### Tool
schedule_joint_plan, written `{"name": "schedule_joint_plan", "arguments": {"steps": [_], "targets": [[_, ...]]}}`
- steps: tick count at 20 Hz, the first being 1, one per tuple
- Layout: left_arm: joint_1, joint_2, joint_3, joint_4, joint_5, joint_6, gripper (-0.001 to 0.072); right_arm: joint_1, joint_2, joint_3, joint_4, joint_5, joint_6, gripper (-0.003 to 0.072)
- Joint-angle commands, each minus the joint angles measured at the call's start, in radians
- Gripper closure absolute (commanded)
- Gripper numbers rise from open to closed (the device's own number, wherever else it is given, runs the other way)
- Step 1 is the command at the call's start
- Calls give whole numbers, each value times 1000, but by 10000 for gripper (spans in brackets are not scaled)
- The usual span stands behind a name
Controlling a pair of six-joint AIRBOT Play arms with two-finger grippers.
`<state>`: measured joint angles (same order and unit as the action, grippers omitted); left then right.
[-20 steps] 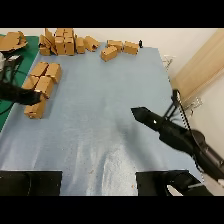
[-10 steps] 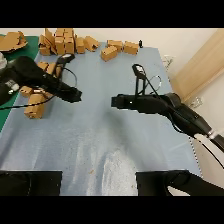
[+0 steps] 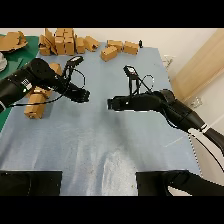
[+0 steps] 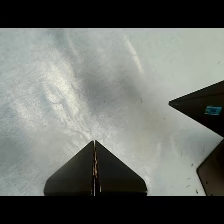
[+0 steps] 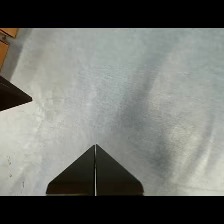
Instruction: Fold the box.
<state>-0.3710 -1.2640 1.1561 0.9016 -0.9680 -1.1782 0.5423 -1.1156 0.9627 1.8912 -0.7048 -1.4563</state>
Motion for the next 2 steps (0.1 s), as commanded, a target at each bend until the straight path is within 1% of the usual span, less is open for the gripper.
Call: {"name": "schedule_joint_plan", "arguments": {"steps": [1,2], "targets": [[-2,-3,1,-4,4,1,698,1,-2,2,1,-7,-2,682],[-2,-3,1,-4,4,1,698,1,-2,2,1,-7,-2,682]]}}
